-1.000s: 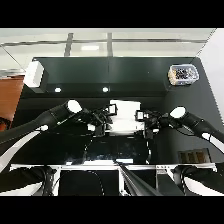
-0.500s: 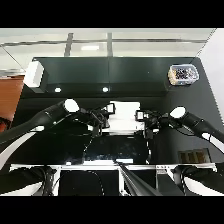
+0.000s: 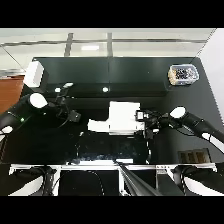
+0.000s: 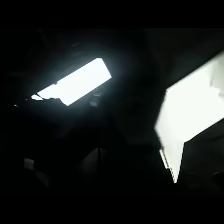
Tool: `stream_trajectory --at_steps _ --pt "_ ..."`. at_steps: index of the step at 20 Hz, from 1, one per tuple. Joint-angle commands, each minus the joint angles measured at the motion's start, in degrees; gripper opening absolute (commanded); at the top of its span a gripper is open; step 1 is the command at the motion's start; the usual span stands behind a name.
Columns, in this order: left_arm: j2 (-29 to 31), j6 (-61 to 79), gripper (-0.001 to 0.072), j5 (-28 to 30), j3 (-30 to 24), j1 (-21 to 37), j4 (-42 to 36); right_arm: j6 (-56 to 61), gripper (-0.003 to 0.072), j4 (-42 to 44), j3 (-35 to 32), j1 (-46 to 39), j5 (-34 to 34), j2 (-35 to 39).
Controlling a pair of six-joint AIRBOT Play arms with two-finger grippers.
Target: Fold the box and place the chain.
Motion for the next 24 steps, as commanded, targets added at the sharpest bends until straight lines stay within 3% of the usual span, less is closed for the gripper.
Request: stream_trajectory --at_steps 1,3,6,14,19,20,21,22,24 --pt "-3.3 -4.4 0.0024 -5.8 -5.6 10.5 -19.8 0.0 0.0300 0.0 0.0 0.0 0.0 0.0" --pt "-7.2 -0.5 0.0023 -6.9 -7.4 11.1 -28.0 0.0 0.0299 0.0 0.0 0.0 0.0 0.0" --pt "-12.6 3.0 0.0022 -6.3 -7.2 6.6 -32.7 0.0 0.0300 0.0 0.0 0.0 0.0 0.0" --pt "-18.6 4.1 0.0023 -4.9 -0.1 -4.6 -31.9 0.0 0.0299 0.0 0.0 0.0 0.0 0.0" --pt "-18.8 13.8 0.0039 -12.5 2.6 -4.7 -34.8 0.0 0.0300 0.0 0.0 0.0 0.0 0.0" --pt "-18.8 13.9 0.0196 -13.9 3.3 -4.6 -34.9 0.0 0.0300 0.0 0.0 0.0 0.0 0.0" --pt "-18.8 13.9 0.0424 -14.8 4.0 -4.6 -34.9 0.0 0.0300 0.0 0.0 0.0 0.0 0.0" --pt "-18.8 13.9 0.0573 -15.2 4.5 -4.6 -34.9 0.0 0.0300 0.0 0.0 0.0 0.0 0.0" --pt "-18.8 13.7 0.0579 -15.2 5.0 -4.8 -34.9 0.0 0.0299 0.0 0.0 0.0 0.0 0.0"
